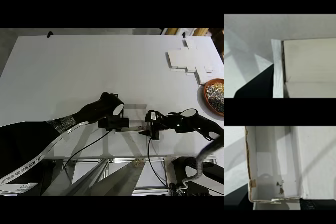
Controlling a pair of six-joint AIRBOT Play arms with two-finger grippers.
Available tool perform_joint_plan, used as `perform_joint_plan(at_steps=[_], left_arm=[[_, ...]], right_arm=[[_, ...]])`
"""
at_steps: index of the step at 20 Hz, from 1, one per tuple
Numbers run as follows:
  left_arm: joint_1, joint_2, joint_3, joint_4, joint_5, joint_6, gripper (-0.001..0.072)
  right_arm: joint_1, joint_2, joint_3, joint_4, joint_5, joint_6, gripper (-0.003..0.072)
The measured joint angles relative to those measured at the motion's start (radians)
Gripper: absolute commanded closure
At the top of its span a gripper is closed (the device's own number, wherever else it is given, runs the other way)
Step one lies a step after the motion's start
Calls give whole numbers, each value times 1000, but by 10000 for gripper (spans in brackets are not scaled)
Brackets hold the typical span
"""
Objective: Fold the box and place the chain.
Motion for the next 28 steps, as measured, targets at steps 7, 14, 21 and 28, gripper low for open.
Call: perform_joint_plan(at_steps=[7, 14, 21, 28], left_arm=[[11, -5, 49, -3, -7, 18, 541], [4, -31, 56, -15, -19, 19, 674], [13, -9, 56, -24, -28, 76, 415], [84, 163, 56, -46, -97, 367, 415]], right_arm=[[0, 0, 0, 0, 0, 0, 279], [0, 0, 0, 0, 0, 0, 279], [0, 0, 0, 0, -1, 0, 279], [0, 0, 0, 0, -1, 0, 279]])
